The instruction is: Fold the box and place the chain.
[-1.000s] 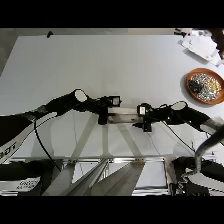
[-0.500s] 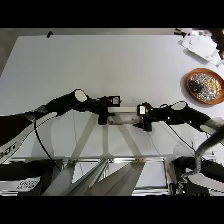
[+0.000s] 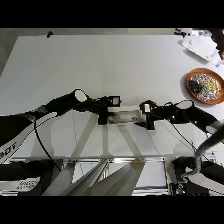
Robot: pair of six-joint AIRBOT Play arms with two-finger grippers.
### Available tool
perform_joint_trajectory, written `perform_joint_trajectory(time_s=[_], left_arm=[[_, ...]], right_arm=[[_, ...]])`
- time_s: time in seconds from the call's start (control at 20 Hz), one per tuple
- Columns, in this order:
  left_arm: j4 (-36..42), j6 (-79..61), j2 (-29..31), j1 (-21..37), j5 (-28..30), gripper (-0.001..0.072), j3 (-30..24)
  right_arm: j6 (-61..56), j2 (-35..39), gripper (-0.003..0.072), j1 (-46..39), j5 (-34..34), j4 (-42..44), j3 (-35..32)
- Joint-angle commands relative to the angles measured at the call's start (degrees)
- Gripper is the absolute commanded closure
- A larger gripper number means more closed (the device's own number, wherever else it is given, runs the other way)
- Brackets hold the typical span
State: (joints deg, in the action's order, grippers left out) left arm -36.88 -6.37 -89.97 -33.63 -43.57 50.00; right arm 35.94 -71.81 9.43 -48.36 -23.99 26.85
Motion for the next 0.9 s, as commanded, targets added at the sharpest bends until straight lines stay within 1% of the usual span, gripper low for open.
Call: perform_joint_trajectory(time_s=[0.0,0.1,0.15,0.25,0.3,0.35,0.4,0.45,0.5,0.85], left_arm=[[-0.02,0.0,0.04,-0.04,0.04,0.0696,0.0],[-0.02,0.0,0.04,-0.04,0.04,0.0696,0.0],[-0.02,0.0,0.04,-0.04,0.04,0.0696,0.0],[-0.02,0.0,0.04,-0.04,0.04,0.0696,0.02],[-0.02,0.0,0.04,-0.04,0.04,0.0696,0.0],[-0.02,0.0,0.04,-0.04,0.04,0.0696,0.0],[-0.02,0.0,0.04,-0.04,0.04,0.0696,0.0],[-0.02,0.0,0.04,-0.04,0.04,0.0696,0.0],[-0.02,0.0,0.04,-0.04,0.02,0.0696,0.0],[-0.02,0.0,0.04,-0.04,0.04,0.0696,0.02]], right_arm=[[-0.11,0.13,-0.0019,-0.26,-3.69,-1.05,0.04],[-0.76,0.13,-0.0012,-0.26,-3.74,-1.68,0.04],[-1.53,0.13,0.0036,-0.22,-3.21,-1.7,0.04],[-1.6,0.07,0.004,-0.2,-2.99,-2.64,0.04],[-1.6,0.0,0.0074,-0.22,-2.67,-3.04,0.04],[-1.6,-0.24,0.0149,-0.2,-2.38,-3.15,0.04],[-1.6,-0.57,0.0169,-0.09,-2.16,-3.15,0.04],[-1.57,-0.9,0.0223,0.31,-1.68,-3.15,0.04],[-1.57,-1.22,0.026,0.79,-1.53,-3.13,0.04],[-1.64,-1.77,0.028,1.92,-0.44,-3.19,0.04]])
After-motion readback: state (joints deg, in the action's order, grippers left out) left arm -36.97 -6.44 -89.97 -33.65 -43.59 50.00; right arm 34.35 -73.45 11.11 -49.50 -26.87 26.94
